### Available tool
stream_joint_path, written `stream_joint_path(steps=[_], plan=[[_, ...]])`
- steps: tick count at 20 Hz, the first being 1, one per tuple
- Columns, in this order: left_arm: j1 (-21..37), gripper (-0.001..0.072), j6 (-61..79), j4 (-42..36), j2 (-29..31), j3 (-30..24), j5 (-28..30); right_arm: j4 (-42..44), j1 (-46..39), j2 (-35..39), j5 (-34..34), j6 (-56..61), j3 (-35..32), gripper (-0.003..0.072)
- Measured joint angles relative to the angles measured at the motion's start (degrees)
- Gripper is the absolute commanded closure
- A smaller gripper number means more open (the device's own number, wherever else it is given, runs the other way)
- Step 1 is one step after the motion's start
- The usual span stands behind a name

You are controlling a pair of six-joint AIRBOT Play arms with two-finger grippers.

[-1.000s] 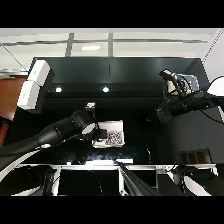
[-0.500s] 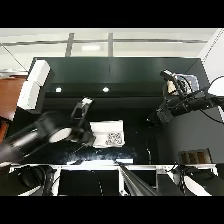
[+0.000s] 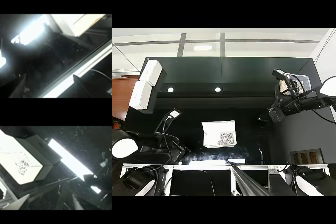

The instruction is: Fold the box and place the chain.

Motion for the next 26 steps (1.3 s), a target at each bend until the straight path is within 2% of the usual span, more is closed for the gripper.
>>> stream_joint_path(steps=[3,9,13,26], plan=[[2.75,-0.0004,10.12,-0.59,-2.01,-1.22,4.55,0.00,0.00,0.00,-0.11,0.37,-0.02,0.0071],[4.15,0.0013,33.94,-1.16,-8.31,-1.90,15.26,0.00,0.00,0.00,0.02,2.25,-0.31,0.0071],[4.33,0.0013,44.24,-4.50,-10.62,-1.97,17.05,0.00,0.00,0.00,0.11,3.69,-0.74,0.0071],[4.20,0.0014,55.21,-10.29,-15.19,-6.95,24.26,-0.02,0.00,0.00,-0.52,5.11,-0.94,0.0071]])
